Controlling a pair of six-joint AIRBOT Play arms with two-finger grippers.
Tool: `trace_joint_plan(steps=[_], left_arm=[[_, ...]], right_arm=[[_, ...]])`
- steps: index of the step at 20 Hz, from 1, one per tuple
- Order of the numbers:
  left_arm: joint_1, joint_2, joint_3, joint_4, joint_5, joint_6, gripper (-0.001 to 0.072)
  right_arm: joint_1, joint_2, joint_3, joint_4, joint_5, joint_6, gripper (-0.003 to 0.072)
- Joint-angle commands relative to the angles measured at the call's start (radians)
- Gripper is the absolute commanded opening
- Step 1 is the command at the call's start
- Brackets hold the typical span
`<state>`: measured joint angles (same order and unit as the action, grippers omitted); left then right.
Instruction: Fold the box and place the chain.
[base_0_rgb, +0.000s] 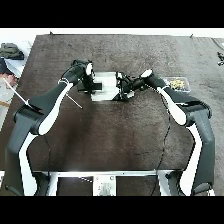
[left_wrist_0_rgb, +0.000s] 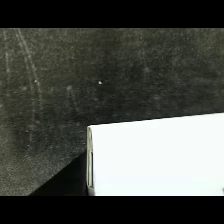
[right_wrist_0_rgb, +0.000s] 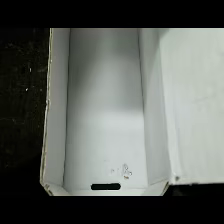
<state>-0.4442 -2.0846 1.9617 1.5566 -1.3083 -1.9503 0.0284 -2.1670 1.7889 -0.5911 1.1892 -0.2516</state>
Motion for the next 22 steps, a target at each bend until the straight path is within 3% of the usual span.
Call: trace_joint_plan(steps=[1,5,6,7,8,14,15,16,18,22], left_arm=[[0.001,-0.002,0.000,0.000,0.008,0.014,0.0040],[0.001,-0.002,0.000,-0.001,0.008,0.022,0.0046],[0.001,-0.001,0.004,-0.005,0.006,0.022,0.0091],[0.001,-0.001,0.010,-0.021,0.004,0.024,0.0259],[0.001,-0.001,0.024,-0.039,-0.003,0.052,0.0382],[0.002,0.000,0.084,-0.045,-0.107,0.240,0.0385],[0.002,0.001,0.084,-0.045,-0.127,0.263,0.0461],[0.002,0.003,0.086,-0.045,-0.150,0.283,0.0720],[0.002,0.034,0.086,-0.037,-0.160,0.311,0.0716],[0.003,0.165,0.086,-0.029,-0.078,0.403,0.0716]], right_arm=[[-0.001,0.000,0.001,-0.003,0.000,-0.003,0.0277],[-0.001,0.000,0.001,-0.003,0.000,-0.003,0.0277],[-0.001,0.000,0.001,-0.003,0.000,-0.003,0.0277],[-0.001,0.000,0.001,-0.003,0.000,-0.003,0.0277],[-0.001,0.000,0.001,-0.003,0.000,-0.003,0.0277],[-0.001,0.000,0.001,-0.003,0.000,-0.003,0.0277],[-0.001,0.000,0.001,-0.003,0.000,-0.003,0.0277],[-0.001,0.000,0.001,-0.003,0.000,-0.003,0.0277],[-0.001,0.000,0.001,-0.003,0.000,-0.003,0.0277],[-0.001,0.000,0.001,-0.003,0.000,-0.003,0.0277]])
